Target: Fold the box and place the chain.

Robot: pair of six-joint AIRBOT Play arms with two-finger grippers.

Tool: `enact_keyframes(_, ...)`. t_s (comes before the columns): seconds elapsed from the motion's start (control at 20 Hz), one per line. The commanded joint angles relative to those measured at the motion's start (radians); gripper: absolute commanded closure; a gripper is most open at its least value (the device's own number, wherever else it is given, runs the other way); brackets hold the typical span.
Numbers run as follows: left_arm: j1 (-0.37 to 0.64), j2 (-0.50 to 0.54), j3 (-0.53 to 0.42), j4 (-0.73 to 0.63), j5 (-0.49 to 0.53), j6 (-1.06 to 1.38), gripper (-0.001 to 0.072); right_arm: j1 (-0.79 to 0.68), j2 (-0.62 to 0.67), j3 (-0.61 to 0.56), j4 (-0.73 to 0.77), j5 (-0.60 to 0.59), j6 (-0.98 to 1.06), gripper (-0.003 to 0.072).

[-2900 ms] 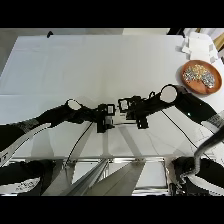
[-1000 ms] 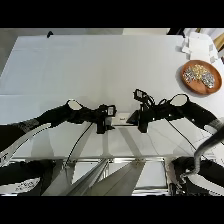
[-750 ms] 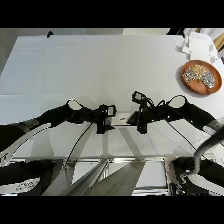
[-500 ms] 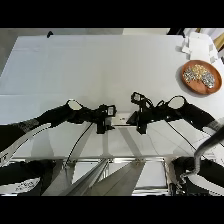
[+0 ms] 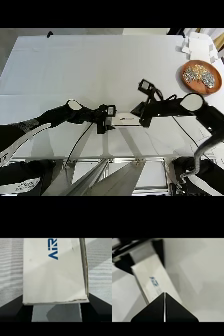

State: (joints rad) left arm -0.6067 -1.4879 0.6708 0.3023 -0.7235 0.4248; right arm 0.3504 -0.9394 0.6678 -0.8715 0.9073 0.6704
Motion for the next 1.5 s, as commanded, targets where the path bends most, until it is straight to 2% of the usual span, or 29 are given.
enact_keyframes(0.0,0.001,0.000,0.001,0.001,0.001,0.002,0.0439,0.000,0.138,0.081,-0.602,0.143,0.740,0.0673)
enact_keyframes(0.05,0.001,0.000,0.001,0.001,0.001,0.002,0.0439,-0.009,0.154,0.083,-0.750,0.256,0.818,0.0673)
enact_keyframes(0.1,0.000,0.000,0.001,0.001,0.000,0.002,0.0439,-0.034,0.151,0.079,-0.810,0.366,0.863,0.0673)
enact_keyframes(0.15,0.001,0.000,0.001,0.001,0.001,0.002,0.0439,-0.078,0.144,0.058,-0.800,0.429,0.876,0.0673)
enact_keyframes(0.4,0.001,0.000,0.001,0.001,0.000,0.002,0.0439,-0.217,0.139,-0.087,-0.755,0.414,0.866,0.0673)
enact_keyframes(1.1,0.001,0.000,0.001,0.001,0.000,0.001,0.0439,-0.223,0.139,-0.089,-0.751,0.439,0.866,0.0673)
enact_keyframes(1.2,0.000,0.001,0.001,-0.003,-0.026,0.002,0.0442,-0.223,0.139,-0.089,-0.751,0.439,0.866,0.0673)
enact_keyframes(1.25,0.001,0.001,0.001,-0.002,-0.025,0.001,0.0471,-0.223,0.139,-0.089,-0.751,0.439,0.866,0.0673)
enact_keyframes(1.3,0.006,0.004,0.001,0.006,-0.026,-0.015,0.0702,-0.223,0.139,-0.089,-0.751,0.439,0.866,0.0673)
enact_keyframes(1.45,0.057,0.060,0.001,0.042,-0.009,-0.115,0.0709,-0.223,0.139,-0.089,-0.751,0.439,0.866,0.0673)
